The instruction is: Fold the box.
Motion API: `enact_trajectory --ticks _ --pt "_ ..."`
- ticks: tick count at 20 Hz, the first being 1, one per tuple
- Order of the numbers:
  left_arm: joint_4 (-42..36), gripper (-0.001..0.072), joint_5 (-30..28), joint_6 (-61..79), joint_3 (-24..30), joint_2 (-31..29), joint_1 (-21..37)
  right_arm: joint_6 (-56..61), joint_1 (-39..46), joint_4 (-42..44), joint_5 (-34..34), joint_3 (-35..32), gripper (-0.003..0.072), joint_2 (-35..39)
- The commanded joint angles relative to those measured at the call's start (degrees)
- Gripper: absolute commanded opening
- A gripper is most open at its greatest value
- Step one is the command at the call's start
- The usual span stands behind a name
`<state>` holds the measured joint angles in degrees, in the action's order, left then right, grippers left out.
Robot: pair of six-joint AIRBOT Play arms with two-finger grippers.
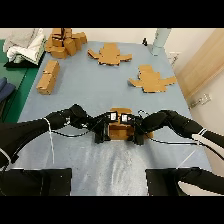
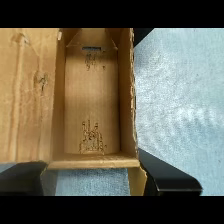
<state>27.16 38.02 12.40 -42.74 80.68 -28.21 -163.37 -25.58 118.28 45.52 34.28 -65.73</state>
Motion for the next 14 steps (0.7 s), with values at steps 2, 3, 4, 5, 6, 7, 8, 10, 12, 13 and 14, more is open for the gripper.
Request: enact_trajectory --ticks 2,3,4,5,6,7,8,10,12,13,14 --pt "0.0 0.0463 0.0 0.0 0.0 0.0 0.0 0.0 0.0 0.2 0.0 0.0 0.0519 0.0" --pt "0.0 0.0463 0.0 0.0 0.0 0.0 0.0 0.0 0.0 0.2 0.0 0.0 0.0519 0.0" --pt "0.0 0.0462 0.0 0.0 0.0 0.0 0.0 0.0 -0.1 0.8 0.0 0.1 0.0527 0.0" --pt "0.0 0.0463 0.0 0.0 0.0 0.0 0.0 0.2 -0.1 0.4 0.1 0.2 0.0684 0.1" --pt "0.0 0.0463 0.0 0.0 0.0 0.0 0.0 1.6 0.0 -0.6 1.3 0.2 0.072 0.4" --pt "0.0 0.0463 0.0 0.0 0.0 0.0 0.0 2.1 0.0 -1.4 2.5 0.2 0.072 0.7" --pt "0.0 0.0462 0.0 0.0 0.0 0.0 0.0 3.0 0.2 -2.5 3.7 0.2 0.0719 1.2" --pt "0.0 0.0463 0.0 0.0 0.0 0.0 0.0 5.0 0.3 -4.9 5.3 0.2 0.072 3.1" --pt "0.0 0.0463 0.0 0.0 0.0 0.0 0.0 8.2 0.5 -8.1 5.4 0.2 0.0719 5.5" --pt "0.0 0.0463 0.0 0.0 0.0 0.0 0.0 10.2 0.5 -9.7 5.6 0.2 0.0719 6.8" --pt "0.0 0.0463 0.0 0.0 0.0 0.0 0.0 12.8 0.6 -11.0 6.3 0.2 0.0719 8.4"
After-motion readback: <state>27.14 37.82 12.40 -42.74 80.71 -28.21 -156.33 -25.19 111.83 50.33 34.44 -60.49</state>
